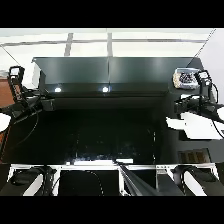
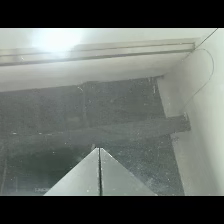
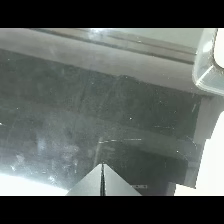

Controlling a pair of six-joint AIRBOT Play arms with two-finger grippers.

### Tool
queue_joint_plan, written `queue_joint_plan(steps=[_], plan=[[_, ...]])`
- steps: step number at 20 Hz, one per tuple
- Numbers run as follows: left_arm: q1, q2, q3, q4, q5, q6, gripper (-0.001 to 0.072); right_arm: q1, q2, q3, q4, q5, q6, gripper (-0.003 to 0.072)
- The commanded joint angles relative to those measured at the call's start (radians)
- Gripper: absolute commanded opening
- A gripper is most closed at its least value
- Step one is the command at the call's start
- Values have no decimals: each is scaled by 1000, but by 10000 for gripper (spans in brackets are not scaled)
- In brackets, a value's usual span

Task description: Fold the box and place the chain.

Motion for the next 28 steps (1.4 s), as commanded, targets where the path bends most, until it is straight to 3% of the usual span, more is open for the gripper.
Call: queue_joint_plan(steps=[1, 10, 12, 15, 19, 21, 22, 23, 24, 26, 28], plan=[[0, 0, 0, 0, 0, 1, 24, 1, 1, 0, 0, 0, 0, 12], [0, 0, 0, 0, 14, 0, 24, 1, 0, -1, 0, 0, 0, 12], [0, -3, 0, 0, 108, 1, 25, 0, 0, 0, -31, -48, 0, 12], [0, -20, -1, -42, 306, 0, 25, 0, 0, 0, -46, -270, 4, 12], [0, -59, -1, -56, 425, 0, 26, 2, 0, 0, 234, -324, 2, 11], [-1, -107, -1, -93, 441, -1, 27, 5, -11, 0, 264, -405, -12, 15], [-3, -137, -1, -174, 433, -3, 83, 0, -26, 0, 256, -434, -11, 192], [-11, -166, 0, -252, 425, -3, 390, -10, -49, 0, 258, -437, -10, 708], [-27, -193, 0, -301, 418, -4, 709, -19, -73, 0, 247, -431, -10, 720], [-44, -231, 18, -304, 314, 17, 715, -72, -111, 13, 162, -385, 47, 720], [-36, -256, 64, -242, 128, 38, 714, -211, -149, 64, -87, -325, 236, 720]])
